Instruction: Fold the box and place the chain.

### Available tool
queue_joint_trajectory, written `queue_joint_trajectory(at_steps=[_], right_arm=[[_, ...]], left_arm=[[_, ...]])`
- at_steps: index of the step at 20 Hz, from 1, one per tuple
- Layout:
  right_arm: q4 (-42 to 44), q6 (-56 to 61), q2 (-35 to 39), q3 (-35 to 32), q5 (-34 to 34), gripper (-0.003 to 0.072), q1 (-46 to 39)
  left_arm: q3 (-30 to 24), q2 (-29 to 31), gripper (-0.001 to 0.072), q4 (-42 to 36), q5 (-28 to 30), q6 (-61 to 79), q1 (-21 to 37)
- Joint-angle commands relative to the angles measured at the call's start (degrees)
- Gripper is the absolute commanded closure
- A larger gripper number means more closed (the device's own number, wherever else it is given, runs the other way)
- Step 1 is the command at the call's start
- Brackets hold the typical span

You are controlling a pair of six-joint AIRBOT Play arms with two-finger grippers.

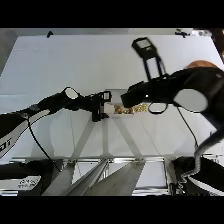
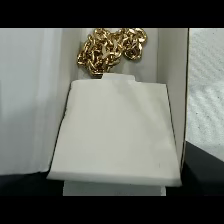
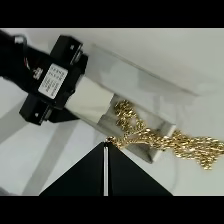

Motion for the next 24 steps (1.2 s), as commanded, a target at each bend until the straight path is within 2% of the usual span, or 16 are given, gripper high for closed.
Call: queue_joint_trajectory(at_steps=[1, 6, 11, 12, 13, 15, 16, 20, 24], right_arm=[[0.79, -0.17, -6.91, -0.42, -0.09, 0.0679, 1.4], [0.57, -0.09, -15.78, -0.39, -0.55, 0.0678, 1.4], [-2.03, -0.07, -23.32, -0.39, -5.35, 0.0675, 1.4], [-2.05, -0.09, -23.32, -0.39, -5.29, 0.0662, 1.38], [-2.78, -0.22, -22.77, -0.35, -5.03, 0.0604, 1.38], [-4.57, -1.66, -21.09, -0.35, -3.28, 0.0384, 1.05], [-4.87, -2.51, -20.06, -0.33, -1.84, 0.0363, 0.33], [-5.01, -6.86, -13.79, -0.35, 3.93, 0.0363, -6.14], [-10.99, -7.78, -8.09, -0.35, 7.72, 0.0363, -18.43]], left_arm=[[0.07, 0.02, 0.0201, 0.02, 0.0, 0.02, -0.02], [0.07, 0.02, 0.0201, 0.02, 0.0, 0.02, -0.02], [0.07, 0.0, 0.0201, 0.02, 0.0, 0.02, -0.02], [0.07, 0.0, 0.0201, 0.02, 0.0, 0.02, -0.02], [0.07, 0.0, 0.0201, 0.02, 0.0, 0.02, -0.02], [0.07, 0.0, 0.0201, 0.02, 0.0, 0.02, -0.02], [0.07, 0.02, 0.0201, 0.02, 0.02, 0.02, -0.02], [0.07, 0.0, 0.0201, 0.02, 0.0, 0.02, -0.02], [0.07, 0.0, 0.0201, 0.02, 0.0, 0.02, -0.02]])
